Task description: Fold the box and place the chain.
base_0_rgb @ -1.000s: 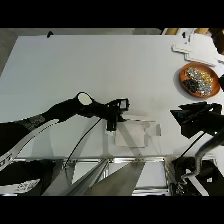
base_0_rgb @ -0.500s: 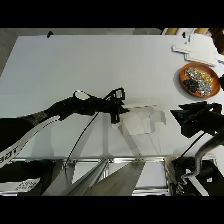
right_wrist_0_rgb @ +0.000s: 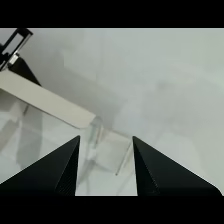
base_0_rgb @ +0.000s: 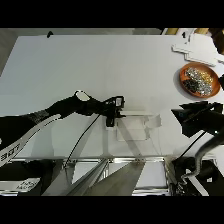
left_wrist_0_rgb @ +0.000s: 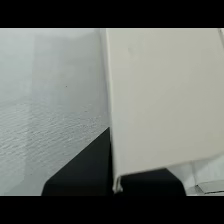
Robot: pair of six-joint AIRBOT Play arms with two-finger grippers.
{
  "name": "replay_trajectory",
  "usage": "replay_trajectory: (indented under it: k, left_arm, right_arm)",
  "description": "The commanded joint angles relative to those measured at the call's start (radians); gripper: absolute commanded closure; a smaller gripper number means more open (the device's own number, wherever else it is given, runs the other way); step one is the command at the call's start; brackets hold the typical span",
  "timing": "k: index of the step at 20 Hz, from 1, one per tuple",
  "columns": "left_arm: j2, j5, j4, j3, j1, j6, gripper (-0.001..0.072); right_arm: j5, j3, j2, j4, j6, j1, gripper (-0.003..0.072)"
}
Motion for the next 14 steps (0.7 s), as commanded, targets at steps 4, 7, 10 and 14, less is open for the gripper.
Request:
replay_trajectory:
  k: [4, 7, 10, 14]
  left_arm:
    - [-0.002, -0.003, 0.037, 0.000, 0.001, 0.006, 0.0705]
    - [-0.010, -0.003, 0.037, 0.000, 0.001, 0.009, 0.0705]
    - [-0.031, -0.003, 0.036, 0.000, 0.000, 0.008, 0.0705]
    - [-0.032, -0.017, 0.032, 0.000, -0.001, 0.007, 0.0704]
  right_arm:
    - [0.000, 0.000, 0.001, -0.003, 0.001, 0.000, 0.0325]
    - [0.000, 0.000, 0.001, -0.003, 0.001, 0.000, 0.0325]
    - [0.000, 0.000, 0.001, -0.003, 0.001, 0.000, 0.0326]
    - [0.000, 0.000, 0.001, -0.003, 0.001, 0.000, 0.0326]
